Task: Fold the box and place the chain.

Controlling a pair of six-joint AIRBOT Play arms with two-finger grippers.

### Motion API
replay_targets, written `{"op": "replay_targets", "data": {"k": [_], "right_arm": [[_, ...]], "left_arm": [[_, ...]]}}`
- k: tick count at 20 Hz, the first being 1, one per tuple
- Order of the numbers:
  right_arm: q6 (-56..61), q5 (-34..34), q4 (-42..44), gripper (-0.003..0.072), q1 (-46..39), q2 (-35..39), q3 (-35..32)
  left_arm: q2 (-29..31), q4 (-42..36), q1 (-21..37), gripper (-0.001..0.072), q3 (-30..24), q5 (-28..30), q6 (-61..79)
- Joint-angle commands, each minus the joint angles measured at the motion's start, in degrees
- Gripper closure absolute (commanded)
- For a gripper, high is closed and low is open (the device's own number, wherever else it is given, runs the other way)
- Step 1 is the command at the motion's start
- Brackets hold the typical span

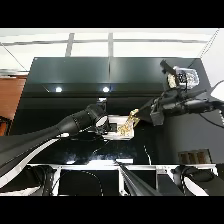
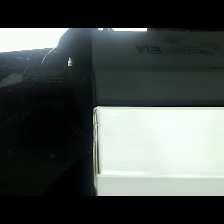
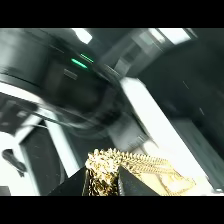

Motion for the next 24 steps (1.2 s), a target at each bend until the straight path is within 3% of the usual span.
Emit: {"op": "replay_targets", "data": {"k": [1, 8, 9, 10, 13, 18, 21, 24], "right_arm": [[1.3, -5.0, -2.9, 0.0673, 1.0, -1.1, -6.0], [1.9, -11.1, -3.1, 0.0669, 7.5, -4.5, -7.6], [1.9, -11.1, -3.1, 0.0578, 7.3, -4.5, -7.6], [2.2, -10.9, -3.3, 0.0395, 7.3, -4.5, -7.6], [2.3, -9.8, -5.2, 0.0383, 5.4, -4.2, -7.1], [4.1, -2.3, -16.9, 0.0383, -8.3, -0.3, -5.3], [4.0, -1.8, -16.7, 0.0383, -14.9, 1.6, -5.3], [4.0, -2.7, -16.0, 0.0383, -15.0, 1.6, -5.4]], "left_arm": [[0.0, 0.0, 0.0, 0.0679, 0.0, 0.0, 0.0], [0.0, 0.0, 0.0, 0.0679, 0.0, 0.0, 0.0], [0.0, 0.0, 0.0, 0.0679, 0.0, 0.0, 0.0], [0.0, 0.0, 0.0, 0.0679, 0.0, 0.0, 0.0], [0.0, 0.0, 0.0, 0.0679, 0.0, 0.0, 0.0], [0.0, 0.0, 0.0, 0.0679, 0.0, -0.4, 0.0], [0.0, 0.2, 0.3, 0.0678, 0.0, -0.7, 2.1], [0.0, -1.3, 0.4, 0.0678, 0.3, -0.9, 2.1]]}}
